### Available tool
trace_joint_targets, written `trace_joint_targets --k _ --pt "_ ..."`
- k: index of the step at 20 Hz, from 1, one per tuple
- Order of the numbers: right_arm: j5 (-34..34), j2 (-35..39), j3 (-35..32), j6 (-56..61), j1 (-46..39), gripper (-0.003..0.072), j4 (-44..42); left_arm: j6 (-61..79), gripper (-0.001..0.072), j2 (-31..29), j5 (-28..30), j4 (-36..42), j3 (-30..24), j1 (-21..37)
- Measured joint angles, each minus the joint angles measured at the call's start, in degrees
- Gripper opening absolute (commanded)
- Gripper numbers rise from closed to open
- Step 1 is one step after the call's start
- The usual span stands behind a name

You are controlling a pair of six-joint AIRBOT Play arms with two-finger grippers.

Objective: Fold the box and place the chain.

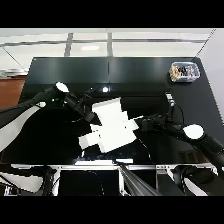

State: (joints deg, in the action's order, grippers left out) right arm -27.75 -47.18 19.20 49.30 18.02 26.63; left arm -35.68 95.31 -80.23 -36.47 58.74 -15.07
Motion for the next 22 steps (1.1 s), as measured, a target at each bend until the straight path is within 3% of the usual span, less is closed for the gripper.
trace_joint_targets --k 5,7,9,12,15,19,22 --pt "-15.78 0.13 10.71 -0.24 -2.99 0.0707 21.75 0.20 0.0022 -3.80 0.39 -0.85 -0.79 -0.02" --pt "-20.83 0.17 14.05 -0.24 -3.48 0.0707 29.70 1.62 0.0025 -8.33 3.78 -0.74 -3.78 -1.64" --pt "-23.63 0.17 15.87 -0.24 -3.69 0.0707 34.16 6.14 0.0026 -13.84 10.71 -0.13 -8.66 -3.67" --pt "-25.18 0.11 17.03 -0.50 -3.80 0.0707 32.81 21.62 0.0025 -18.95 18.38 0.28 -14.25 -7.34" --pt "-25.70 0.11 16.96 -5.11 -3.80 0.0707 30.73 33.29 0.0025 -20.09 26.18 0.07 -16.41 -11.76" --pt "-25.92 -0.07 14.08 -17.64 -2.49 0.0707 27.85 38.75 0.0027 -19.76 36.20 -1.97 -17.35 -15.67" --pt "-24.30 -0.81 10.67 -25.64 -0.13 0.0710 26.05 40.17 0.0027 -19.65 39.56 -2.91 -17.55 -16.50"
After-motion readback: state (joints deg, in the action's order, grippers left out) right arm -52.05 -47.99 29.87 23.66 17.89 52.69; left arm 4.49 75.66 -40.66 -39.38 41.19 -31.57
